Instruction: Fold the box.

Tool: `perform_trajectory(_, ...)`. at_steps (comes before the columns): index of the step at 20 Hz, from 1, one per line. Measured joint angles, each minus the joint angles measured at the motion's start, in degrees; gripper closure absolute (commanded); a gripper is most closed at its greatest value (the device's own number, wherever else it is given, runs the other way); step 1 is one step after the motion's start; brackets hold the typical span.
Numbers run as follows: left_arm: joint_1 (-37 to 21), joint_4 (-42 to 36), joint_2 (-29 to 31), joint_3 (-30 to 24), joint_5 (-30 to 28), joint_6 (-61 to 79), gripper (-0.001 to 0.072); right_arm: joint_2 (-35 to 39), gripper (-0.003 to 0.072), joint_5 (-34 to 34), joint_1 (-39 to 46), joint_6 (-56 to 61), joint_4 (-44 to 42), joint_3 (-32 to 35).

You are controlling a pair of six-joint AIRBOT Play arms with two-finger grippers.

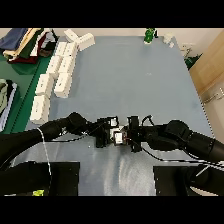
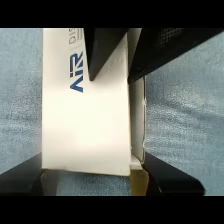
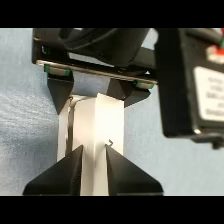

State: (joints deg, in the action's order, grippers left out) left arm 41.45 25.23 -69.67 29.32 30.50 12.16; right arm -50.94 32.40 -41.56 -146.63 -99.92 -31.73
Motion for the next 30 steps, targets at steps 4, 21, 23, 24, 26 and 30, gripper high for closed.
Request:
perform_trajectory(4, 0.0, 0.0, 0.0, 0.0, 0.0, 0.0, 0.0239, -0.2, 0.0477, 1.0, -0.5, 0.0, -0.7, 0.1)
perform_trajectory(21, 0.0, 0.0, 0.0, 0.0, 0.0, 0.0, 0.0238, 8.0, 0.0682, 2.1, -0.1, 13.9, -3.4, 1.0)
perform_trajectory(23, 0.0, 0.0, 0.0, 0.0, 0.0, 0.0, 0.0239, 9.1, 0.0682, -2.6, 0.0, 19.1, -6.4, 3.7)
perform_trajectory(24, 0.0, 0.0, 0.0, 0.0, 0.0, 0.0, 0.0239, 9.6, 0.0682, -6.5, 0.1, 21.0, -8.4, 5.6)
perform_trajectory(26, 0.0, 0.0, 0.0, 0.0, 0.0, 0.0, 0.0238, 10.3, 0.0682, -14.6, 0.0, 23.5, -12.3, 9.5)
perform_trajectory(30, 0.0, 0.0, 0.0, 0.0, 0.0, 0.0, 0.0239, 10.8, 0.0682, -26.5, -0.5, 28.7, -16.7, 15.7)
